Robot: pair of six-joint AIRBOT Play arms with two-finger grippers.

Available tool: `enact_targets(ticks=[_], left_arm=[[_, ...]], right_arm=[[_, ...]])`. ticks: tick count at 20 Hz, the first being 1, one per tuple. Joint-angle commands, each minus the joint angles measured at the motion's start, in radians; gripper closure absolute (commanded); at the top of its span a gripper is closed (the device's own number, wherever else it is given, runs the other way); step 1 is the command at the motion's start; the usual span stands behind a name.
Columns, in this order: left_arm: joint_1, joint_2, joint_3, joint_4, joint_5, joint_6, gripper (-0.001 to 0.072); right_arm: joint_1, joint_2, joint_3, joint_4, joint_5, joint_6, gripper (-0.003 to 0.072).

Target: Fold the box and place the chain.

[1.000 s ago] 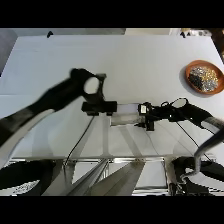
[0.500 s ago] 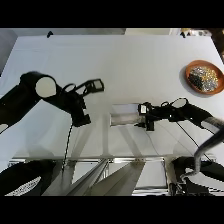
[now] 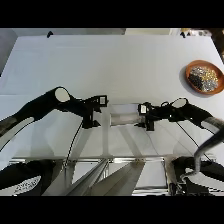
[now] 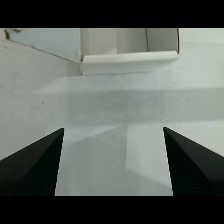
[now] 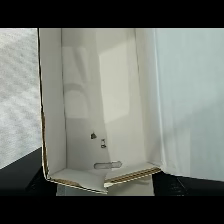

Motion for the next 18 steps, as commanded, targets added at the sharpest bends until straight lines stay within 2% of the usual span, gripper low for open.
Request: enact_targets(ticks=[1,6,11,14,18], left_arm=[[-0.003,-0.057,-0.008,-0.118,0.056,0.131,0.0009],[-0.002,-0.058,-0.046,-0.230,0.088,0.265,0.0011],[-0.009,-0.041,-0.195,-0.532,0.157,0.605,0.0010],[-0.006,-0.040,-0.203,-0.550,0.193,0.603,0.0010],[-0.010,-0.040,-0.203,-0.576,0.192,0.600,0.0010]], right_arm=[[0.000,0.000,0.000,0.000,0.000,0.000,0.0351],[0.000,0.000,0.000,0.000,0.000,0.000,0.0351],[0.000,0.000,0.000,0.000,0.000,0.000,0.0351],[0.000,0.000,0.000,0.000,0.000,0.000,0.0351],[0.000,0.000,0.000,0.000,0.000,0.000,0.0351]])
